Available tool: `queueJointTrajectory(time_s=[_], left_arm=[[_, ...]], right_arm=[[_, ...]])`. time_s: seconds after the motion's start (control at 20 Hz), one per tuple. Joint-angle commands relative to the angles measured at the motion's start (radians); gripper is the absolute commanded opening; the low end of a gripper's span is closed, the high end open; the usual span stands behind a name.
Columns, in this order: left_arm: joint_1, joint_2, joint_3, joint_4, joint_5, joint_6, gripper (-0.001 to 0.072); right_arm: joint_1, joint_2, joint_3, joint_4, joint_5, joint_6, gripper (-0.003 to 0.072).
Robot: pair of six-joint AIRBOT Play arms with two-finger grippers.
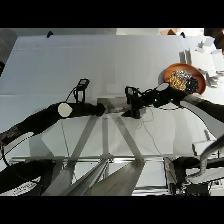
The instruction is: Fold the box and place the chain.
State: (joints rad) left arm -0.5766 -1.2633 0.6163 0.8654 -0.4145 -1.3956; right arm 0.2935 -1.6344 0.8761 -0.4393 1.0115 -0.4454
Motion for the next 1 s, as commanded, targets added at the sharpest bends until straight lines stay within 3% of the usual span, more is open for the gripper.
queueJointTrajectory(time_s=[0.0, 0.1, 0.2, 0.3, 0.45, 0.65, 0.75, 0.95], left_arm=[[-0.001, 0.0, 0.035, 0.116, -0.043, -0.136, 0.0484], [-0.002, -0.003, 0.081, 0.225, -0.096, -0.244, 0.0482], [-0.002, -0.027, 0.129, 0.303, -0.172, -0.376, 0.0412], [-0.012, -0.076, 0.185, 0.329, -0.277, -0.393, 0.0411], [-0.045, -0.138, 0.264, 0.464, -0.374, -0.502, 0.0341], [-0.096, -0.152, 0.303, 0.673, -0.38, -0.824, 0.0341], [-0.117, -0.159, 0.303, 0.707, -0.378, -0.966, 0.0281], [-0.149, -0.186, 0.303, 0.726, -0.361, -1.055, 0.0272]], right_arm=[[0.0, 0.0, 0.0, -0.002, -0.001, 0.0, 0.0505], [0.0, 0.0, 0.0, -0.002, -0.001, 0.0, 0.0505], [0.0, 0.0, 0.0, -0.002, -0.001, 0.0, 0.0505], [0.0, 0.0, 0.0, -0.001, -0.001, 0.0, 0.0505], [0.0, 0.0, 0.0, -0.001, -0.001, 0.0, 0.0505], [0.0, 0.0, 0.0, -0.001, -0.001, 0.0, 0.0505], [0.0, 0.0, 0.0, -0.002, -0.001, 0.0, 0.0505], [0.0, 0.0, 0.0, -0.002, -0.001, 0.0, 0.0505]])
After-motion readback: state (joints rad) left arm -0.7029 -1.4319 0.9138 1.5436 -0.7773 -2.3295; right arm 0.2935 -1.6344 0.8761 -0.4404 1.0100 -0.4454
